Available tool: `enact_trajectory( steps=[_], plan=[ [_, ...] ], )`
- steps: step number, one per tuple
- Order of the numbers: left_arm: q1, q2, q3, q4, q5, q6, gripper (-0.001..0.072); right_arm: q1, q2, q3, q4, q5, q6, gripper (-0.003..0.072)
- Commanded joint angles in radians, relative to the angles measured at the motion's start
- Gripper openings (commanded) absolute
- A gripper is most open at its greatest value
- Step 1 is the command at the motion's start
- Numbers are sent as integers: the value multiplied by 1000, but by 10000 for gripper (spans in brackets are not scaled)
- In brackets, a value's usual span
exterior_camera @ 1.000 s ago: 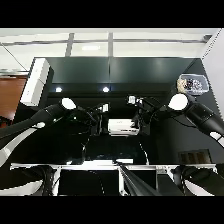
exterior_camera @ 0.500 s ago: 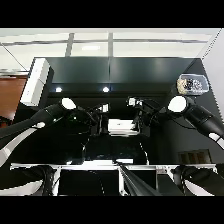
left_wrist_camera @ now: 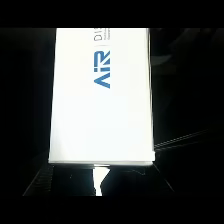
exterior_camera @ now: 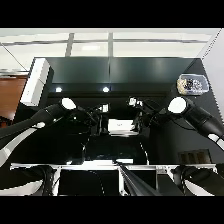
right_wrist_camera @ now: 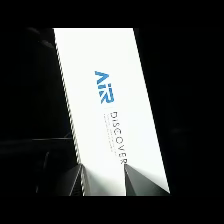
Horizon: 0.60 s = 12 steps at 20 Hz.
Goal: Fold the box and place the chain.
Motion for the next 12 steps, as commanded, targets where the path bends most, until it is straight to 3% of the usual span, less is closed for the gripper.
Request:
enact_trajectory(
  steps=[1, 5, 6, 7, 8, 9, 12],
  plan=[
    [0, -1, 0, -1, 1, -1, 334, 1, 0, -15, 0, 5, 34, 317],
    [0, -1, 0, -1, 1, -2, 334, -42, 41, 47, -5, 130, 254, 315],
    [0, -1, 0, -1, 1, -2, 334, -79, 52, 56, -4, 179, 376, 229],
    [0, -1, 0, -1, 1, -2, 334, -119, 53, 52, 10, 234, 470, 74],
    [0, -1, 0, -1, 1, -2, 334, -159, 53, 30, 76, 289, 488, 11],
    [0, -1, 0, -1, 1, -2, 334, -186, 53, -6, 177, 301, 479, 11],
    [0, -1, 0, -1, 6, -2, 334, -204, 47, -148, 462, 161, 461, 11]
  ],
)
